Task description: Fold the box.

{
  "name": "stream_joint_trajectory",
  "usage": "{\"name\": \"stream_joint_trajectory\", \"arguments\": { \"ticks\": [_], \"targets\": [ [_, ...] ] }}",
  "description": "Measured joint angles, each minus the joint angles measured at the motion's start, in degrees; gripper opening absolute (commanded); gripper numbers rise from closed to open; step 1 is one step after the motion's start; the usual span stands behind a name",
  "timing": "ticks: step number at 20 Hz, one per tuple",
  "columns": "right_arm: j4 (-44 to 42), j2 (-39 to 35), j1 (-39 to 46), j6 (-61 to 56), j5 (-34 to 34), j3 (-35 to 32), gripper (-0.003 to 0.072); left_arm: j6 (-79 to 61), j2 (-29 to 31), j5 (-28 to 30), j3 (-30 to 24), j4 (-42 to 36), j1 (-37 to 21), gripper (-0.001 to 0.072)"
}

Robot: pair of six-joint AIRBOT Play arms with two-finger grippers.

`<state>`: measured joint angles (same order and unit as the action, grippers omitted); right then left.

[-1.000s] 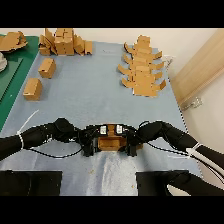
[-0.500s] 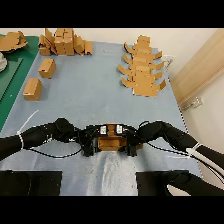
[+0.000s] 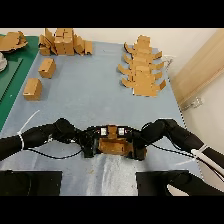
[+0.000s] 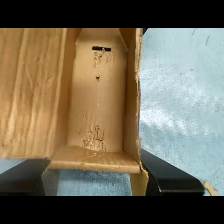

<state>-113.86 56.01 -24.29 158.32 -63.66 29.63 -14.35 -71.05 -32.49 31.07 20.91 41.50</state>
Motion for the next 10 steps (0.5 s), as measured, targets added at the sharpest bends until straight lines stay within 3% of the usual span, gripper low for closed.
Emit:
{"name": "stream_joint_trajectory", "arguments": {
  "ticks": [5, 10],
  "targets": [
    [14.0, -8.8, 0.0, -12.5, -11.3, 3.1, 0.0711, 0.6, 0.0, 1.6, 0.0, -0.3, -0.2, 0.0452],
    [18.8, -15.7, 0.0, -22.1, -9.6, 3.9, 0.0681, 0.4, 0.0, 0.9, 0.0, -0.2, -0.1, 0.0452]
  ]
}}
